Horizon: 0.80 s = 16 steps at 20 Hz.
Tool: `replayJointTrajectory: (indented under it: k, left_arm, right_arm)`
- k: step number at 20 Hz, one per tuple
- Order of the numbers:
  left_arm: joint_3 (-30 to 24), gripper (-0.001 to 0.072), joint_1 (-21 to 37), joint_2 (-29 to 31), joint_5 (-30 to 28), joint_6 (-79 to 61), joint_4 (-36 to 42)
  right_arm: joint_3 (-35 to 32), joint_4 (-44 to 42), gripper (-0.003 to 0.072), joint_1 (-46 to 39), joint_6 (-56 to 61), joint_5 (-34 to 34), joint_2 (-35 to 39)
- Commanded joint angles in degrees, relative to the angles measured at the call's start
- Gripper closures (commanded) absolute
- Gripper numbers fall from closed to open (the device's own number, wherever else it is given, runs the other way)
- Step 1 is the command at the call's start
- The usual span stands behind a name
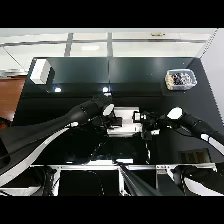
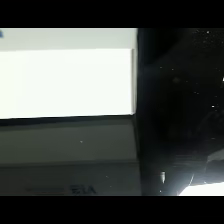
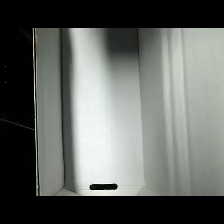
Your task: Fold the box and place the chain.
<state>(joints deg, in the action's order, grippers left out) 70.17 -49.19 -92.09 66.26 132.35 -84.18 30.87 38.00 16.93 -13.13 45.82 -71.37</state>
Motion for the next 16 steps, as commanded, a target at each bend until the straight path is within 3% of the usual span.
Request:
replayJointTrajectory:
  k: [1,2,6,8,15,16]
  left_arm:
    - [0.0,0.0618,0.0,-0.3,0.5,0.2,-0.2]
    - [0.0,0.0687,0.0,-0.4,0.5,0.2,0.0]
    - [0.1,0.0676,-0.2,-1.2,0.9,0.2,0.9]
    - [0.7,0.0384,-0.4,-1.3,0.9,0.2,0.5]
    - [2.6,0.0379,-0.4,-1.5,2.2,0.2,-1.0]
    - [2.6,0.0410,-0.4,-1.6,2.7,0.3,-1.0]
  right_arm:
    - [0.0,0.0,0.0580,0.0,0.0,0.0,0.0]
    - [0.0,0.0,0.0580,0.0,0.0,0.0,0.0]
    - [0.0,0.0,0.0580,0.0,0.0,0.0,0.0]
    - [0.0,0.0,0.0580,0.0,0.0,0.0,0.0]
    - [0.0,0.0,0.0580,0.0,0.0,0.0,0.0]
    - [0.0,0.0,0.0580,0.0,0.0,0.0,0.0]
